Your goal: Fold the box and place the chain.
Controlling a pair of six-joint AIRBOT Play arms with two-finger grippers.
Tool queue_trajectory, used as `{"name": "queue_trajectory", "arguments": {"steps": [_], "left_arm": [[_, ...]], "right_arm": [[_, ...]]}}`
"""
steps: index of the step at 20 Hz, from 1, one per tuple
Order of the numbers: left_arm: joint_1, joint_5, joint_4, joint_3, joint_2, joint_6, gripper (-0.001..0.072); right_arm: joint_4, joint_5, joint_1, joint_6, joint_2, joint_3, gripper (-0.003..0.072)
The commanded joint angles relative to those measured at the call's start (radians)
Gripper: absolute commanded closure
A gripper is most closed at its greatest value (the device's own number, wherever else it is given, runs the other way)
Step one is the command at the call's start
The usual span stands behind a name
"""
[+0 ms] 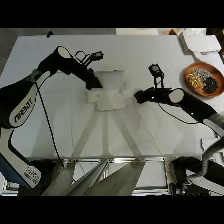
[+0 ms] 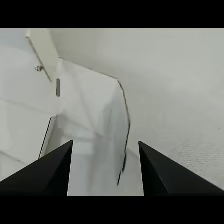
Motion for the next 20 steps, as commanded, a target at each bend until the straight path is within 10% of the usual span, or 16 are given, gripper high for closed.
{"name": "queue_trajectory", "arguments": {"steps": [1,5,20], "left_arm": [[0.001,-0.015,0.150,0.000,0.072,-0.120,0.0708],[0.016,-0.019,0.149,0.000,0.206,-0.134,0.0712],[0.002,-0.159,-0.014,-0.006,0.362,-0.066,0.0712]], "right_arm": [[-0.156,0.051,0.000,0.104,0.111,0.001,0.0230],[-0.433,0.063,-0.057,0.365,0.270,0.001,0.0231],[-0.438,0.065,-0.218,0.406,0.392,0.001,0.0230]]}}
